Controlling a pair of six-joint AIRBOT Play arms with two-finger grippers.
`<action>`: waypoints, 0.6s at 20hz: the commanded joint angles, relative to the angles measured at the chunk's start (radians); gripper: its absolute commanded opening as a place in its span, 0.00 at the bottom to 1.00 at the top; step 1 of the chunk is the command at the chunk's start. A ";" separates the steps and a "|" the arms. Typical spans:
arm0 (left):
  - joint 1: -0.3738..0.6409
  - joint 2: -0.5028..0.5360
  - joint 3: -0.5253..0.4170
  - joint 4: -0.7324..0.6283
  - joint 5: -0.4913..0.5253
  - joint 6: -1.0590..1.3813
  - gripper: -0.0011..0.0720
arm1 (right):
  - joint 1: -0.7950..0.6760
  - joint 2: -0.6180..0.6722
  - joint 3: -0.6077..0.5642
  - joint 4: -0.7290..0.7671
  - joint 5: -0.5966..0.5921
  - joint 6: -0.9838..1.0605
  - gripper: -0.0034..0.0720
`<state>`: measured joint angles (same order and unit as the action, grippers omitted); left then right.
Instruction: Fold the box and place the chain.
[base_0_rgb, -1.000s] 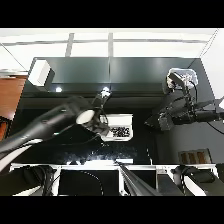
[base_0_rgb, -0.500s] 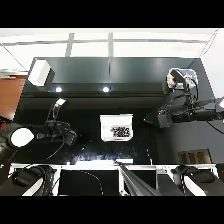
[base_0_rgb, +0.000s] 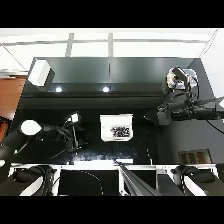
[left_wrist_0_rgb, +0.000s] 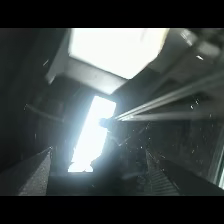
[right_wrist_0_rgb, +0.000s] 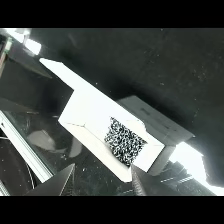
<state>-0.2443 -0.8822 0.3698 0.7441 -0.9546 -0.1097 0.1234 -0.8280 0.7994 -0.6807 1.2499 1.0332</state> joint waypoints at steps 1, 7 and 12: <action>0.000 -0.153 0.110 -0.047 -0.066 0.266 0.99 | 0.000 0.001 0.000 0.000 -0.008 0.000 0.61; -0.131 -0.265 0.162 -0.054 0.018 0.324 0.99 | 0.000 0.001 0.000 -0.002 -0.035 0.000 0.61; -0.150 -0.298 0.176 -0.128 0.072 0.275 0.99 | 0.000 0.001 0.000 -0.005 -0.049 0.000 0.61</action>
<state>-0.3805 -1.1534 0.5323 0.6491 -0.9115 0.1776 0.1234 -0.8280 0.7994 -0.6827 1.2121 1.0328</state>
